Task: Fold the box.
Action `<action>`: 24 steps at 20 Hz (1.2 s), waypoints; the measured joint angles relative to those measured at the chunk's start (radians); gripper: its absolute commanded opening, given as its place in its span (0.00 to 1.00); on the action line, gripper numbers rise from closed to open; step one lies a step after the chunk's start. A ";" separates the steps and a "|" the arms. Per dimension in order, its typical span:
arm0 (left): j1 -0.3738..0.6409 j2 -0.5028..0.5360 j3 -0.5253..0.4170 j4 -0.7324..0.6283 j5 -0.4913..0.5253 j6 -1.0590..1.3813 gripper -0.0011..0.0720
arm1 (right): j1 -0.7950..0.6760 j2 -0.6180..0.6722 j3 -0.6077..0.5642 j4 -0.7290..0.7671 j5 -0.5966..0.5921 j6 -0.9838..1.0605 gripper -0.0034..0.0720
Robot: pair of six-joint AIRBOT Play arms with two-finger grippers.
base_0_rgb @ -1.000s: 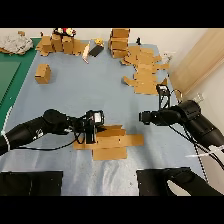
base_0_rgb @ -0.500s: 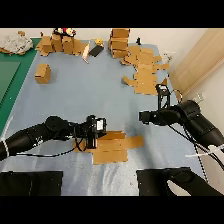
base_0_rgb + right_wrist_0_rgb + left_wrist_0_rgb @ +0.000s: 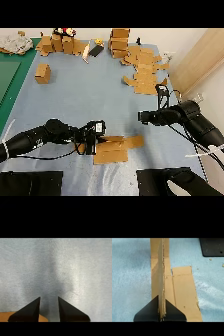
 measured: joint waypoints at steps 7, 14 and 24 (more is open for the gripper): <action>0.041 0.024 -0.002 0.015 0.004 -0.041 0.03 | 0.000 0.000 0.000 0.016 -0.008 -0.005 0.51; 0.093 0.032 -0.002 0.018 -0.065 -0.074 0.03 | 0.002 0.000 0.000 0.023 -0.011 -0.011 0.51; 0.101 0.027 0.027 0.013 -0.147 -0.016 0.03 | 0.002 0.000 0.000 0.027 -0.011 -0.012 0.51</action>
